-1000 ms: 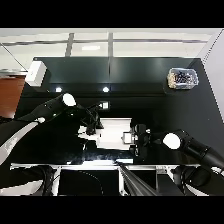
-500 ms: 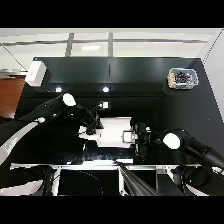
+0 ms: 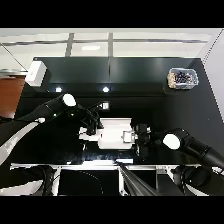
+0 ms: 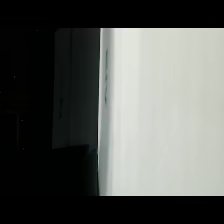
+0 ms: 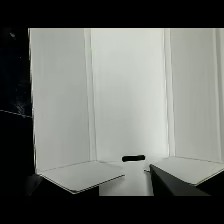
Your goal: Fold the box and place the chain.
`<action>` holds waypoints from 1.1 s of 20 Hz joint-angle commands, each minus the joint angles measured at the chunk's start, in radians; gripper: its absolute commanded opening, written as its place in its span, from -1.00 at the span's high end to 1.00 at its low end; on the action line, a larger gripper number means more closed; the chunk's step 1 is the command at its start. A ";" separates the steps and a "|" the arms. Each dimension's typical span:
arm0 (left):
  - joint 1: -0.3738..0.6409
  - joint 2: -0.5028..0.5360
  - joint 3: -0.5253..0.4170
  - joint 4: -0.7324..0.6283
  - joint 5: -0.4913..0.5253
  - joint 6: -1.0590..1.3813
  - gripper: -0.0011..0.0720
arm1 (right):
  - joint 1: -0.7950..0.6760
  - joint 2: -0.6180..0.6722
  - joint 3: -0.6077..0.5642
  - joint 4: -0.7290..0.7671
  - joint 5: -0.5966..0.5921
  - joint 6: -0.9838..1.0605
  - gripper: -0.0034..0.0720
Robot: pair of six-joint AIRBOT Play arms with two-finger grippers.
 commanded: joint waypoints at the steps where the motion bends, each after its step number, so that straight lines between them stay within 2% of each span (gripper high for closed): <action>1: 0.000 0.000 0.000 0.002 0.002 0.000 0.90 | 0.001 0.001 0.000 0.016 0.021 0.007 -1.00; 5: 0.000 0.000 0.000 0.002 0.002 0.000 0.90 | 0.001 0.001 0.000 0.000 0.077 -0.015 -1.00; 12: 0.000 0.000 0.000 0.002 0.002 0.000 0.90 | 0.001 0.001 0.000 0.016 0.084 -0.019 -1.00; 18: 0.000 0.000 0.000 0.002 0.002 0.000 0.90 | 0.001 -0.001 0.000 0.095 -0.034 -0.018 -1.00; 22: 0.000 0.000 0.000 0.002 0.001 0.000 0.90 | 0.001 -0.001 0.000 0.094 -0.084 0.009 -1.00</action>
